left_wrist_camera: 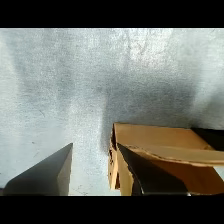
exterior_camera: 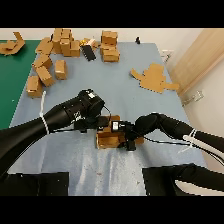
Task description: Fold the box.
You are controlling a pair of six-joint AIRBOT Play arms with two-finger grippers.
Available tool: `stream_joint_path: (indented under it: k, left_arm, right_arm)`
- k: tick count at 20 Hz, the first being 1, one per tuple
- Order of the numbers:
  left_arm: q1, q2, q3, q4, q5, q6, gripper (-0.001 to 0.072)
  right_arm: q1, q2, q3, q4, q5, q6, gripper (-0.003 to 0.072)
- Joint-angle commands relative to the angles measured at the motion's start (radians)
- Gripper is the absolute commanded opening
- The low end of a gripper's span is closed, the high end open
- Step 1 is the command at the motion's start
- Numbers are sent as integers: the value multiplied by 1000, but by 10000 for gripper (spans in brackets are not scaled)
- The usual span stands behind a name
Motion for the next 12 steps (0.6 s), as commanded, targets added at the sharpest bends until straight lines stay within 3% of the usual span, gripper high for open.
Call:
stream_joint_path:
  k: [1,6,12]
  left_arm:
    - [8,9,1,-3,-2,16,438]
    - [12,32,1,-11,-13,40,437]
    - [58,76,1,33,-134,50,437]
  right_arm:
    - [1,0,0,0,0,0,582]
    - [1,0,0,0,0,0,582]
    - [1,0,0,0,0,0,582]
